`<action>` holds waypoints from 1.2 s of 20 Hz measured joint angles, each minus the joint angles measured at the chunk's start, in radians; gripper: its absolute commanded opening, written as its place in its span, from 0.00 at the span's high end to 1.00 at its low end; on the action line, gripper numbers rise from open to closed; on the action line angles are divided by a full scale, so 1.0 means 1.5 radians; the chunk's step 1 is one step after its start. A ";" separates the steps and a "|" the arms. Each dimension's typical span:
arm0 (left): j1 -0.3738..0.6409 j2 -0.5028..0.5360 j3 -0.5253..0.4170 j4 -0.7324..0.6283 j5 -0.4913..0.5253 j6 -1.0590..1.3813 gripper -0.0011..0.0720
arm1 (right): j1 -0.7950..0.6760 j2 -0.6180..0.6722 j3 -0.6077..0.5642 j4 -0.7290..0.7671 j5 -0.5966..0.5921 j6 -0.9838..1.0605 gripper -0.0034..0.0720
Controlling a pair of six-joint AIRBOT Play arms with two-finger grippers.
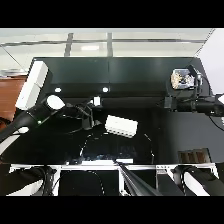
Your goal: Fold the box and place the chain.
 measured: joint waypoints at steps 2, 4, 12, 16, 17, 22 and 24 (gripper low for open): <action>-0.007 0.003 0.025 0.004 -0.041 -0.013 0.00 | -0.025 0.000 0.001 -0.003 0.007 0.002 0.93; -0.036 -0.010 0.060 0.002 -0.041 -0.034 0.00 | -0.040 0.000 0.002 -0.005 0.009 0.002 0.93; -0.143 -0.149 0.210 0.003 -0.096 -0.088 0.01 | -0.054 0.000 0.002 -0.008 0.021 0.002 0.93; -0.153 -0.177 0.228 0.015 -0.115 -0.097 0.01 | -0.055 0.000 0.002 -0.009 0.022 0.001 0.93; -0.154 -0.180 0.230 0.017 -0.121 -0.098 0.01 | -0.055 0.000 0.002 -0.009 0.020 0.001 0.93; -0.157 -0.193 0.234 0.020 -0.126 -0.099 0.01 | -0.055 0.000 0.002 -0.009 0.016 0.001 0.93; -0.157 -0.195 0.235 0.020 -0.127 -0.100 0.01 | -0.055 0.000 0.002 -0.009 0.015 0.001 0.93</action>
